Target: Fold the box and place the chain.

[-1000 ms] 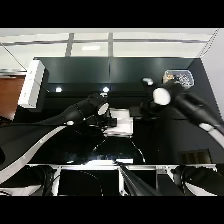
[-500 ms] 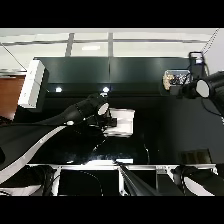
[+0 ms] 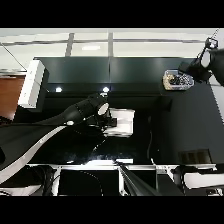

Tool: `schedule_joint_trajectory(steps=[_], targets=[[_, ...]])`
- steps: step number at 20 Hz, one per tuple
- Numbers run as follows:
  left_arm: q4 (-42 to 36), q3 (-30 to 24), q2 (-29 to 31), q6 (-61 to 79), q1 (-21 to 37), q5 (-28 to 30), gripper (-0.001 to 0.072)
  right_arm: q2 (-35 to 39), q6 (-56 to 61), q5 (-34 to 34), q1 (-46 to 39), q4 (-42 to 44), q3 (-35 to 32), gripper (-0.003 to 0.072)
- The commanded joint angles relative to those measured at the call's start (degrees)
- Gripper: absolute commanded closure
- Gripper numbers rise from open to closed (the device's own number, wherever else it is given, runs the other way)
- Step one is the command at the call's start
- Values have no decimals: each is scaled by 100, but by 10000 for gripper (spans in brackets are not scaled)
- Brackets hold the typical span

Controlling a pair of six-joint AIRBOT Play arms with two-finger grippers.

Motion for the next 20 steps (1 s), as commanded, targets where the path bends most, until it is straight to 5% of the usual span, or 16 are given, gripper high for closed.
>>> schedule_joint_trajectory(steps=[1, 6, 8, 20], targets=[[0, 2, -2, 11, -2, 0, 676, -1036, 1241, 986, -210, 229, 1460, -23], [2, 2, -2, 11, -2, 2, 676, -1467, 1825, 907, -431, 337, 1718, -20], [2, 2, -2, 11, -2, 2, 676, -1561, 1838, 833, -479, 389, 1718, 98], [2, 2, -2, 11, 0, 0, 676, -2111, 1845, 501, -518, 417, 1718, 117]])
